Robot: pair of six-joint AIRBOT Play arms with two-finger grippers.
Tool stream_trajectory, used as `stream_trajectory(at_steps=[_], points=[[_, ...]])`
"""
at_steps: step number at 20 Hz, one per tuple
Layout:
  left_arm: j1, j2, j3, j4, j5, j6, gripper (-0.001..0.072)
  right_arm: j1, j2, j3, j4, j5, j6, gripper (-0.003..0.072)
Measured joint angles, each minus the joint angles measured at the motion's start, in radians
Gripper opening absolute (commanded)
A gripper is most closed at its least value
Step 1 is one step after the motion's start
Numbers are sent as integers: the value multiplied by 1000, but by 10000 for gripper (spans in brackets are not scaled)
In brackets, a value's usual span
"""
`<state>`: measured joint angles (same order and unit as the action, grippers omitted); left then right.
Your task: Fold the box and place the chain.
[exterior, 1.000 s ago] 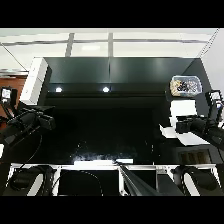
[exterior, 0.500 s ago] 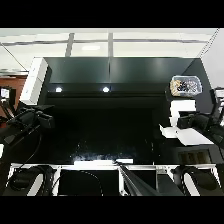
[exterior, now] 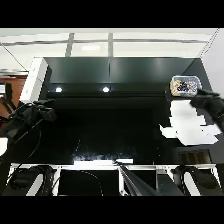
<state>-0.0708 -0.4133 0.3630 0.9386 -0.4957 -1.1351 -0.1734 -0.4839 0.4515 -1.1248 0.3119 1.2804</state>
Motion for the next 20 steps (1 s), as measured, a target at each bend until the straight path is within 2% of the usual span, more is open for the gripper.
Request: stream_trajectory(at_steps=[2, 3, 4, 5, 6, 7, 10, 12, 20], points=[[-24, -44, -2, -33, 6, 1, 34, -132, -114, 79, -5, -2, 22, 13], [-39, -63, -2, -45, 6, 2, 63, -205, -179, 129, -7, 24, 29, 13], [-55, -80, -2, -51, 6, 3, 164, -286, -253, 185, -11, 73, 35, 14], [-71, -93, -2, -58, 7, 3, 412, -362, -322, 237, -16, 129, 41, 16], [-88, -106, -2, -63, 8, 3, 719, -443, -393, 288, -16, 201, 55, 231], [-101, -116, -2, -67, 12, 3, 712, -515, -454, 328, -19, 278, 68, 703], [-130, -139, -2, -68, 13, 6, 712, -692, -607, 404, -26, 506, 53, 720], [-139, -146, -2, -56, 5, 8, 712, -764, -674, 428, -41, 607, 5, 720], [-147, -153, -2, -34, -10, 10, 711, -844, -840, 495, -53, 790, -281, 720]])
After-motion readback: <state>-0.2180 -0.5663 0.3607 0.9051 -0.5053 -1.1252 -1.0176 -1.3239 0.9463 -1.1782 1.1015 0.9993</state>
